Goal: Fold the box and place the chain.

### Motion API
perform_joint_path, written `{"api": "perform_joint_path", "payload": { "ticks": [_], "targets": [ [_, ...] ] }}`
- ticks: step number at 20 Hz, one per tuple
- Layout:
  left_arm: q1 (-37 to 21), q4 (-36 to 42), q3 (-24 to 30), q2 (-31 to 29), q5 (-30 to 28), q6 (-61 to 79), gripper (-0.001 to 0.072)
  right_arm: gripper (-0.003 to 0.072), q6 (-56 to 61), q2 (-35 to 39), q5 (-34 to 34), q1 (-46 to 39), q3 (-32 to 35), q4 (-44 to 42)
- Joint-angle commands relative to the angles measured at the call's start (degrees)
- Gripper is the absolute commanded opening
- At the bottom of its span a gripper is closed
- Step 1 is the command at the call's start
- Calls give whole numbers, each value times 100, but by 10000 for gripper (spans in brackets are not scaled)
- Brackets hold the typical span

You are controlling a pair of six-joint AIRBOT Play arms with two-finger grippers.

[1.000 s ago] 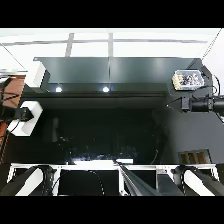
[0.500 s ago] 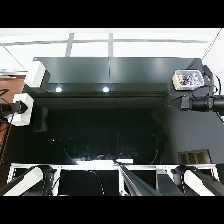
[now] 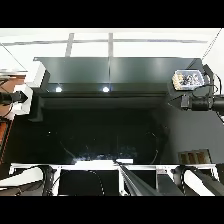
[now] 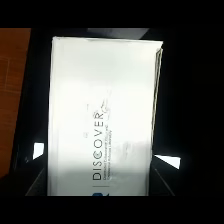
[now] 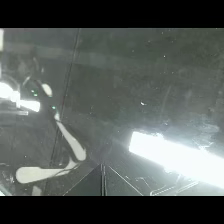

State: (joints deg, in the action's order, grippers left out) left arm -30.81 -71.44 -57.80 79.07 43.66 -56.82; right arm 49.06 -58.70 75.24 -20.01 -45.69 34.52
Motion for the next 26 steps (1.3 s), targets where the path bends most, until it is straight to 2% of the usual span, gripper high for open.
{"api": "perform_joint_path", "payload": {
  "ticks": [1, 5, 6, 7, 8, 10, 12, 16, 17, 18, 19, 20, 21, 22, 23, 24, 26],
  "targets": [
    [192, 7, -378, 424, -20, 166, 366, 15, 0, 4, -33, 2, 0, 2],
    [308, 57, -634, 765, -55, -42, 370, 16, 4, 4, -48, 2, 0, -2],
    [319, 52, -634, 796, -57, -42, 398, 16, 4, 4, -48, 2, 2, 0],
    [323, 11, -634, 793, -66, -39, 531, 15, 4, 4, -46, 2, 2, 0],
    [321, -57, -636, 769, -83, -39, 720, 15, 4, 4, -46, 2, 2, 0],
    [319, -297, -765, 638, 177, -42, 720, 15, 2, 4, -39, 2, 0, -2],
    [321, -372, -1113, 424, 675, -48, 720, 15, 0, 4, 17, 2, 0, -4],
    [505, -295, -1871, -116, 2164, -70, 709, 15, -125, 11, 323, 2, -2, -446],
    [584, -310, -1978, -267, 2420, -245, 672, 15, -131, 13, 404, 2, -17, -501],
    [664, -297, -2020, -457, 2566, -708, 580, 15, -127, 13, 407, 0, -74, -415],
    [758, -273, -2020, -638, 2662, -1174, 391, 15, -127, 13, 400, 0, -144, -310],
    [874, -234, -2013, -817, 2806, -1440, 159, 15, -129, 13, 378, 0, -223, -245],
    [1010, -109, -1985, -981, 2979, -1381, 20, 15, -129, 13, 337, 0, -293, -232],
    [1257, -293, -1934, -1211, 2933, -1346, 17, 15, -129, 13, 256, 0, -385, -210],
    [1552, -621, -1818, -1499, 2636, -1370, 17, 15, -131, 13, 35, 0, -492, -125],
    [1867, -852, -1639, -1862, 2194, -1408, 17, 15, -129, 13, -306, 0, -623, 63],
    [2315, -798, -1130, -2533, 1390, -1703, 19, 15, -125, 17, -817, 0, -1010, 562]
  ]
}}
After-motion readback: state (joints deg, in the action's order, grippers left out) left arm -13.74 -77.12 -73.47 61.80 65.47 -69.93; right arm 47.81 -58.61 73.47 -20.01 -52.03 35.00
